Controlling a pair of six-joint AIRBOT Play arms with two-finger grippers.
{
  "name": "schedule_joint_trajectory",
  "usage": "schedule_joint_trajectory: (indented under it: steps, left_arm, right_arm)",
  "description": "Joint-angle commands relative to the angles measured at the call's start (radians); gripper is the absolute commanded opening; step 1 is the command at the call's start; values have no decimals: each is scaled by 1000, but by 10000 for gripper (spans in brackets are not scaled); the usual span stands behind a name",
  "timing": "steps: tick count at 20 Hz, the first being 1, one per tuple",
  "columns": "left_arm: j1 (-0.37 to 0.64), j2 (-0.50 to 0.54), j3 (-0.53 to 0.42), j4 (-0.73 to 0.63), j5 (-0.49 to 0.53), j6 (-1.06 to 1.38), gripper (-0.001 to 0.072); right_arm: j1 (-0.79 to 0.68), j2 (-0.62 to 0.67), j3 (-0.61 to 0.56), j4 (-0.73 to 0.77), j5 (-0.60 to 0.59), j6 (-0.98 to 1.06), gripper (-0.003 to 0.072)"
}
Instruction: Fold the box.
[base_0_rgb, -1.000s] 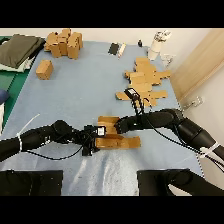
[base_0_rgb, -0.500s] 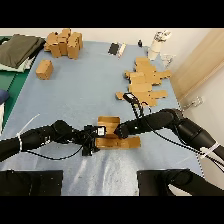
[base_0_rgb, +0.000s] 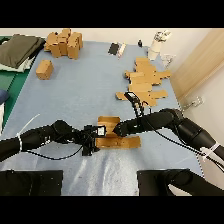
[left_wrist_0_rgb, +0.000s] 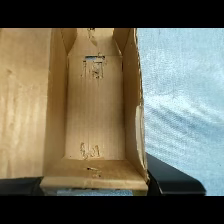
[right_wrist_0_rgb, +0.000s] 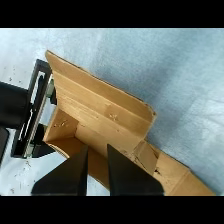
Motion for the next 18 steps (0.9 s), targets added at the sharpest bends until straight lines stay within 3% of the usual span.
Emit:
schedule_joint_trajectory:
  steps: [1,4,5,13,18]
  left_arm:
    - [1,1,1,2,0,-10,556]
    - [1,1,1,34,-9,-32,585]
    - [1,1,1,51,-8,-60,698]
    - [2,6,1,89,-10,-105,703]
    - [77,13,1,143,-100,-159,703]
  right_arm:
    - [0,0,1,0,9,11,183]
    - [0,0,1,0,8,11,183]
    - [0,0,1,0,8,11,183]
    - [0,0,1,-2,4,11,183]
    - [0,-2,0,-2,4,11,183]
